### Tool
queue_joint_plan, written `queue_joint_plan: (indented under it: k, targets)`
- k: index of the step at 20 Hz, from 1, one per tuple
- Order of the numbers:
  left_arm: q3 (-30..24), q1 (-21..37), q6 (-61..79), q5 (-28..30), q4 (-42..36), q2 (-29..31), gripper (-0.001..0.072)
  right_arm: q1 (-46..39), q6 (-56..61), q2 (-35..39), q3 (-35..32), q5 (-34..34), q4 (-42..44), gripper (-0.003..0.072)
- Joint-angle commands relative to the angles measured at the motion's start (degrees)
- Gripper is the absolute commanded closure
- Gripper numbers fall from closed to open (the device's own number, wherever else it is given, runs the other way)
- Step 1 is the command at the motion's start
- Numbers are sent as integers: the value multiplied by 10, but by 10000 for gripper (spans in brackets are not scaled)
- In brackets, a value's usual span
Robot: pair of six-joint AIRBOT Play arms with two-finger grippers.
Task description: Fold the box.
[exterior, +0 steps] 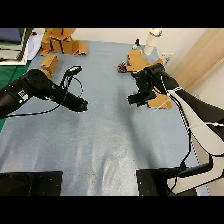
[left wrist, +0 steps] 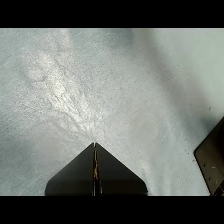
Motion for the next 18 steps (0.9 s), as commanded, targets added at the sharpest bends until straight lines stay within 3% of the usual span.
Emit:
queue_joint_plan:
  k: [1,7,10,13,15,16,18]
  targets:
    - [0,0,0,0,0,0,697,0,6,1,0,-8,2,683]
    - [0,0,0,0,0,0,697,-1,-14,-2,1,19,5,682]
    - [0,0,0,0,0,0,697,-31,-18,-7,26,13,-138,665]
    - [0,0,0,0,0,0,697,-136,-35,-8,78,30,-185,500]
    - [0,0,0,0,0,0,697,-227,-35,-17,112,54,-168,296]
    - [0,0,0,0,0,0,696,-270,-35,-23,124,66,-141,250]
    - [0,0,0,0,0,0,697,-351,-35,-35,132,99,-61,244]
